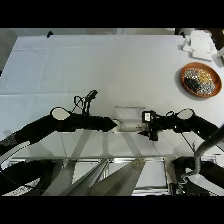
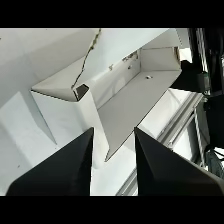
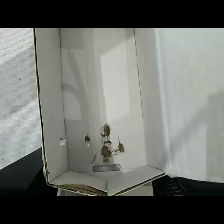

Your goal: Fold the box and place the chain.

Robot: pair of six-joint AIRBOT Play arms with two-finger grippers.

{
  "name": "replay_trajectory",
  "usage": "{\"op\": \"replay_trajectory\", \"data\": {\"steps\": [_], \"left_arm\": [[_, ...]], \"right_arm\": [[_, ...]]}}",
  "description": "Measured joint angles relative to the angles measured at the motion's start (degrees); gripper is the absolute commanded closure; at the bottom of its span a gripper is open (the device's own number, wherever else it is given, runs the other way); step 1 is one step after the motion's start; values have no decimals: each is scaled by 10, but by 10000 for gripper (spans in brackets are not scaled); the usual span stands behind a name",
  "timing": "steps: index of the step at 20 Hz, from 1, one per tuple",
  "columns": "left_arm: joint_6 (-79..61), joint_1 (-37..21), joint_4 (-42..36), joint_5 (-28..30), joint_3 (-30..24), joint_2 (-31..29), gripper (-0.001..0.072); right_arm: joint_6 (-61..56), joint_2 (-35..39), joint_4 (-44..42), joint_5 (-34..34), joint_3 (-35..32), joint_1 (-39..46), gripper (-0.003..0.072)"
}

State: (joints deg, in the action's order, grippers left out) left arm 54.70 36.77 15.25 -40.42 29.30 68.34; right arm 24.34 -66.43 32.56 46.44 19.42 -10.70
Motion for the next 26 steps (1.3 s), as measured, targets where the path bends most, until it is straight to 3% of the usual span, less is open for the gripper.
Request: {"op": "replay_trajectory", "data": {"steps": [10,16,20,21,23,26], "left_arm": [[71,28,92,26,53,-2,358],[130,25,165,4,65,-40,358],[209,-11,246,-44,66,-73,358],[224,-26,259,-58,65,-78,371],[249,-59,280,-85,61,-83,490],[266,-98,296,-107,46,-86,495]], "right_arm": [[-1,0,0,1,0,0,272],[-1,0,0,1,0,0,272],[0,0,0,1,0,0,272],[0,0,0,1,0,0,272],[0,0,0,1,0,0,272],[0,0,0,1,0,0,272]]}}
